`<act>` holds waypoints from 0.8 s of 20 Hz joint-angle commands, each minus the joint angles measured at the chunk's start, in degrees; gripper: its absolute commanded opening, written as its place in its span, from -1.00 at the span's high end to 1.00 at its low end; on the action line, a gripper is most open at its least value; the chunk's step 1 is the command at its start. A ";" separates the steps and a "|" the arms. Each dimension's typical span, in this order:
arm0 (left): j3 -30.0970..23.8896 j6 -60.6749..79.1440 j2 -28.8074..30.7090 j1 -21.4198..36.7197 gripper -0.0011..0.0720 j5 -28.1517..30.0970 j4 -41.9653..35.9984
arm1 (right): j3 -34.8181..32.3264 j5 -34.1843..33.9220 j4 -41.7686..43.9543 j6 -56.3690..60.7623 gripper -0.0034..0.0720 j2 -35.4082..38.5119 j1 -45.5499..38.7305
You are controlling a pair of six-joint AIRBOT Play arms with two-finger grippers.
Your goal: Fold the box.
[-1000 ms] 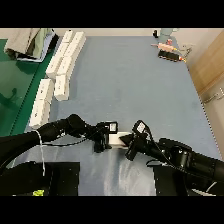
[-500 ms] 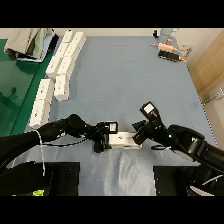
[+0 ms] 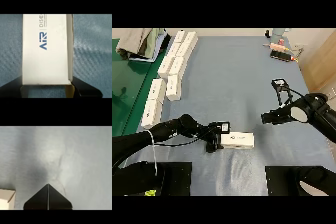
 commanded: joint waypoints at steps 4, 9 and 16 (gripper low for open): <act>0.20 -5.46 1.14 0.52 -0.43 0.61 1.18 | 3.32 8.90 5.70 10.03 0.90 -7.89 -2.78; 1.29 -44.57 12.72 10.08 -0.43 -0.90 23.08 | 3.32 7.93 5.49 10.03 0.90 -7.89 -2.78; 1.25 -78.38 34.40 29.07 -0.43 -18.16 43.74 | 3.32 2.97 2.16 9.14 0.90 -7.89 -2.80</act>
